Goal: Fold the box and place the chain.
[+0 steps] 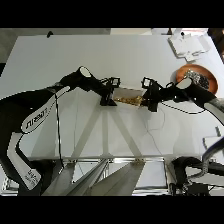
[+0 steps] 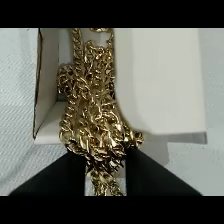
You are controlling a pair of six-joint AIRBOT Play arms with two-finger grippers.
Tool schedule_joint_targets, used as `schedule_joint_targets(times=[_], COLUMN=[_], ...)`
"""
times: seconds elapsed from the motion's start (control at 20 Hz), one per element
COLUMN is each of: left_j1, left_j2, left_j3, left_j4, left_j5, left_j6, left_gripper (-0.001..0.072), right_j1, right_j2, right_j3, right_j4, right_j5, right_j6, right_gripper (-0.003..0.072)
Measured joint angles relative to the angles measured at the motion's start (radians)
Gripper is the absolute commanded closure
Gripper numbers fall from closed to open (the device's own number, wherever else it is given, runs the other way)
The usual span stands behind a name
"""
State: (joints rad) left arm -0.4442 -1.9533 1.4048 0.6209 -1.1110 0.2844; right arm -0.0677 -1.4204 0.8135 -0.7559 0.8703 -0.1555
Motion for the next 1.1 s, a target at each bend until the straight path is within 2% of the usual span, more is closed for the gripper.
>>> schedule_joint_targets(times=[0.1, 0.55, 1.1], left_j1=[0.0, 0.0, 0.0], left_j2=[0.0, 0.0, 0.0], left_j3=[0.0, 0.0, 0.0], left_j4=[0.0, 0.0, 0.0], left_j5=[0.0, 0.0, 0.0], left_j6=[0.0, 0.0, 0.0], left_gripper=[0.0559, 0.0559, 0.0559], right_j1=[0.003, 0.006, 0.007], right_j2=[-0.005, 0.015, 0.2], right_j3=[0.0, 0.0, 0.0], right_j4=[0.0, -0.03, -0.074], right_j5=[-0.011, -0.024, -0.011], right_j6=[-0.017, 0.006, 0.108], right_gripper=[0.0673, 0.0674, 0.0674])
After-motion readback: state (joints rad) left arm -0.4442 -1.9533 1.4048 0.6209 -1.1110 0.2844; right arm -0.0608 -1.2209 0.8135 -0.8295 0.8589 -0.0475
